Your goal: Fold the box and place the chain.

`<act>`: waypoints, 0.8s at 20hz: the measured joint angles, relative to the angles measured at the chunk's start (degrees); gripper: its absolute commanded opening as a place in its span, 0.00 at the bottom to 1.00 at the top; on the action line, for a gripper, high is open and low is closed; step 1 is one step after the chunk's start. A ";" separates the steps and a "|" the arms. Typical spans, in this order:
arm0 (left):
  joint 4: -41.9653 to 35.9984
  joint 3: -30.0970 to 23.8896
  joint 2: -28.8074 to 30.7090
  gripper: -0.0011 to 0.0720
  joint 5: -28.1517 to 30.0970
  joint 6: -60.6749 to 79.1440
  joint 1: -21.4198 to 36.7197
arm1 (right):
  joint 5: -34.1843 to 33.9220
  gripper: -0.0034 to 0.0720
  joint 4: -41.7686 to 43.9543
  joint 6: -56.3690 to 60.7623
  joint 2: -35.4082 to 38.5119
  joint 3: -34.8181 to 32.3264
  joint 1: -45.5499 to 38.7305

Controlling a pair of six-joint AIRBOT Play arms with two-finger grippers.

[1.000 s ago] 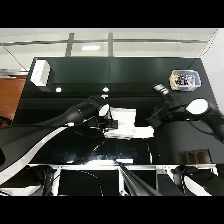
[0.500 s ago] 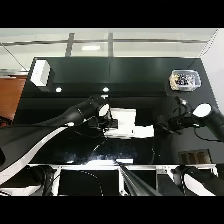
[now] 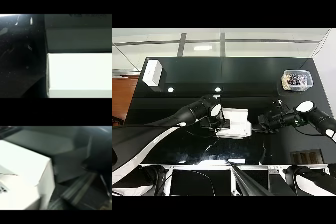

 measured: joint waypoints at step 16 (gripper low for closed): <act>-0.02 -0.02 0.00 0.05 -0.31 0.00 0.00 | -7.23 0.70 -2.89 5.31 -0.33 3.69 11.54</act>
